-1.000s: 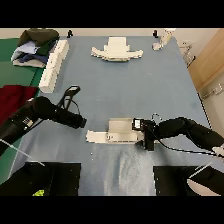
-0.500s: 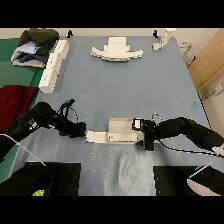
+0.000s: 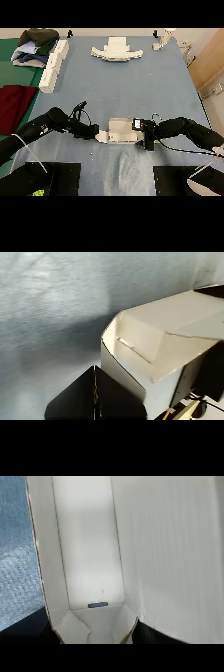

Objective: Fold the box.

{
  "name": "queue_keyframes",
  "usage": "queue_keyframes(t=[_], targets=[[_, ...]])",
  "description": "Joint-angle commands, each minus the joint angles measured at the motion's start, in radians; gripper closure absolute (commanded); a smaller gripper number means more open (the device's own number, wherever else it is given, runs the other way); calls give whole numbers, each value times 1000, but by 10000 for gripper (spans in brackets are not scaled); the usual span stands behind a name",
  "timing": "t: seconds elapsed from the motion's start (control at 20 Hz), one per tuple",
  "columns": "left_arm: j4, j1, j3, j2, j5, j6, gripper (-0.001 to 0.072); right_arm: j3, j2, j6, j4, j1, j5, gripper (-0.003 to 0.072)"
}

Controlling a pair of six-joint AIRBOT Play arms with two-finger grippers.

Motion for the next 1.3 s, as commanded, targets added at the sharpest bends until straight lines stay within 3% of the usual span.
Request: queue_keyframes(t=[0.0, 0.5, 0.6, 1.0, 1.15, 1.25], targets=[[-44, -27, 11, -2, 11, 16, 696, 1, 0, 0, 0, 0, 0, 173], [-105, -27, 60, -2, -61, 15, 692, 1, 0, 0, 0, 0, 0, 173], [-108, -27, 60, -2, -63, -2, 315, 1, 0, 0, 0, 0, 0, 173], [-132, -29, 60, -2, -23, 0, 320, 1, 0, 0, 0, 0, 0, 173], [-113, -93, 84, -2, 4, -26, 347, 1, 0, 0, 0, 0, 0, 174], [-26, -156, 121, -2, 62, -134, 360, 1, 0, 0, 0, 0, 0, 174]])
